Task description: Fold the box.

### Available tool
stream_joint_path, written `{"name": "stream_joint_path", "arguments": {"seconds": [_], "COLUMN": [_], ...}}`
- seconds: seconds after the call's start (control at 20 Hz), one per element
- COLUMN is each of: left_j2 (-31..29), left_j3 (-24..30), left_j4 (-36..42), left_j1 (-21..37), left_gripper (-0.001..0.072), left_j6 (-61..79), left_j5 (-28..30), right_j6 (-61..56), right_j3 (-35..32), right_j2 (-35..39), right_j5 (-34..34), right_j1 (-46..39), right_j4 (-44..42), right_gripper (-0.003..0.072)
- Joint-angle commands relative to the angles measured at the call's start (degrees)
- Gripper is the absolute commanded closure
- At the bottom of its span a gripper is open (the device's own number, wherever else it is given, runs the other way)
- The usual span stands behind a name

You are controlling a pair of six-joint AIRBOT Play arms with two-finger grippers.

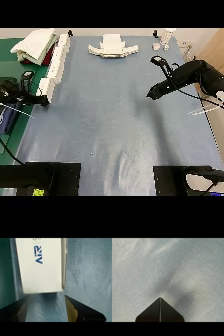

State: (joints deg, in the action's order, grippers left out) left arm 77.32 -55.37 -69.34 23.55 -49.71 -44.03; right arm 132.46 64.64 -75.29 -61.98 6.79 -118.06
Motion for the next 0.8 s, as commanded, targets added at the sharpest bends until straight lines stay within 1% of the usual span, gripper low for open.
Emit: {"name": "stream_joint_path", "arguments": {"seconds": [0.0,0.15,0.2,0.25,0.3,0.35,0.4,0.45,0.5,0.65,0.75], "left_j2": [-4.6,-9.2,-10.7,-12.1,-13.1,-14.2,-15.3,-16.7,-18.1,-21.2,-21.7], "left_j3": [-3.5,-6.5,-7.2,-7.8,-8.3,-8.6,-8.5,-8.5,-8.5,-8.5,-8.4], "left_j4": [-1.4,-1.2,-0.5,1.6,4.7,8.7,11.6,12.6,12.3,12.3,12.3], "left_j1": [1.7,1.8,1.8,1.8,1.7,1.2,-0.2,-3.0,-6.5,-19.1,-27.6], "left_gripper": [0.0007,0.0008,0.0065,0.0325,0.0644,0.0696,0.0697,0.0698,0.0698,0.0698,0.0698], "left_j6": [-0.9,-5.5,-8.8,-10.9,-11.2,-11.0,-11.3,-12.2,-13.9,-20.2,-24.1], "left_j5": [-15.9,-27.4,-30.6,-34.3,-38.0,-41.0,-42.4,-42.5,-41.2,-33.6,-29.6], "right_j6": [0.0,0.0,0.0,0.0,0.0,0.0,0.0,0.0,0.0,0.0,0.0], "right_j3": [0.0,0.0,0.0,0.0,0.0,0.0,0.0,0.0,0.0,0.0,0.0], "right_j2": [0.0,0.0,0.0,0.0,0.0,0.0,0.0,0.0,0.0,0.0,0.0], "right_j5": [0.0,0.0,0.0,0.0,0.0,0.0,0.0,0.0,0.0,0.0,0.0], "right_j1": [0.0,0.0,0.0,0.0,0.0,0.0,0.0,0.0,0.0,0.0,0.0], "right_j4": [0.0,0.0,0.0,0.0,0.0,0.0,0.0,0.0,0.0,0.0,0.0], "right_gripper": [0.0684,0.0684,0.0684,0.0684,0.0684,0.0684,0.0684,0.0684,0.0684,0.0684,0.0684]}}
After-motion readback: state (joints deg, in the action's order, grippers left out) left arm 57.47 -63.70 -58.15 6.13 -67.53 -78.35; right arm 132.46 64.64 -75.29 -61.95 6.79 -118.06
